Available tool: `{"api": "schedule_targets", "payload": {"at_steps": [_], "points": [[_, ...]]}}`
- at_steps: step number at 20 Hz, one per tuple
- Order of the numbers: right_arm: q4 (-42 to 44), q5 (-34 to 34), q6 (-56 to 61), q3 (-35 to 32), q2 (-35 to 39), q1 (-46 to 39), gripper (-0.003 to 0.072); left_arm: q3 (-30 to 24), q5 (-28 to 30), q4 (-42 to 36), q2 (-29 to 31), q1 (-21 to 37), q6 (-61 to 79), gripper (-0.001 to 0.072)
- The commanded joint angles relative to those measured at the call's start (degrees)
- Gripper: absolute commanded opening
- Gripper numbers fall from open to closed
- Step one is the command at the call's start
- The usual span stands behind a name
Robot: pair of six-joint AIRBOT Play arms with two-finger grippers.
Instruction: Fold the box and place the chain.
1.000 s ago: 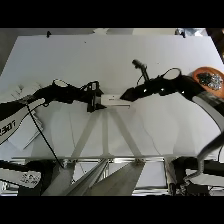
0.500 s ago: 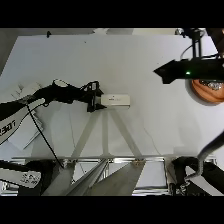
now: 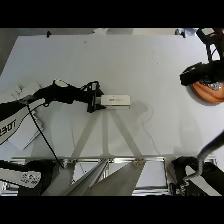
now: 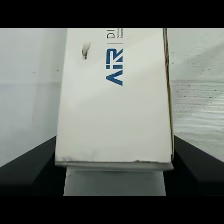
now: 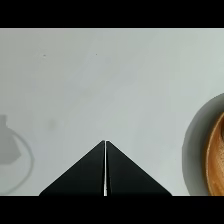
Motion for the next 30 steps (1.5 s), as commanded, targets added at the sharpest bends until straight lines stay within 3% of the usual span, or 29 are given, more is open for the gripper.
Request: {"api": "schedule_targets", "payload": {"at_steps": [1, 6, 11, 13, 16, 19, 22, 28, 30], "points": [[-1.6, 0.1, 0.8, 0.0, 0.1, -0.1, 0.0011, 0.0, -1.0, -0.2, 0.1, -0.1, -0.2, 0.0031], [-1.6, 0.1, 0.8, 0.0, 0.1, -0.1, 0.0011, 0.0, -1.0, -0.2, 1.7, -0.1, -0.9, 0.0009], [-1.6, 0.1, 0.8, 0.0, 0.1, -0.1, 0.0011, 0.0, 4.3, -0.8, 10.0, -0.1, -15.8, 0.0001], [-1.6, 0.1, 0.8, 0.0, 0.1, -0.1, 0.0011, 0.0, 10.8, -2.5, 14.9, -0.1, -17.9, 0.0001], [-1.6, 0.1, 0.8, 0.0, 0.1, -0.1, 0.0011, 0.0, 25.0, -2.6, 21.8, 0.9, -25.5, 0.0001], [-1.6, 0.1, 0.8, 0.0, 0.1, -0.1, 0.0011, 0.0, 33.5, -2.3, 25.5, 5.3, -30.2, 0.0001], [-1.6, 0.1, 0.8, 0.0, 0.1, -0.1, 0.0011, 0.0, 34.8, 0.0, 25.2, 13.0, -39.3, -0.0001], [-1.6, 0.1, 0.8, 0.0, 0.1, -0.1, 0.0011, 0.0, 33.6, 22.1, 18.3, 24.4, -64.8, -0.0001], [-1.6, 0.1, 0.8, 0.0, 0.1, -0.1, 0.0011, 0.0, 33.4, 24.7, 14.4, 25.9, -69.7, 0.0001]]}}
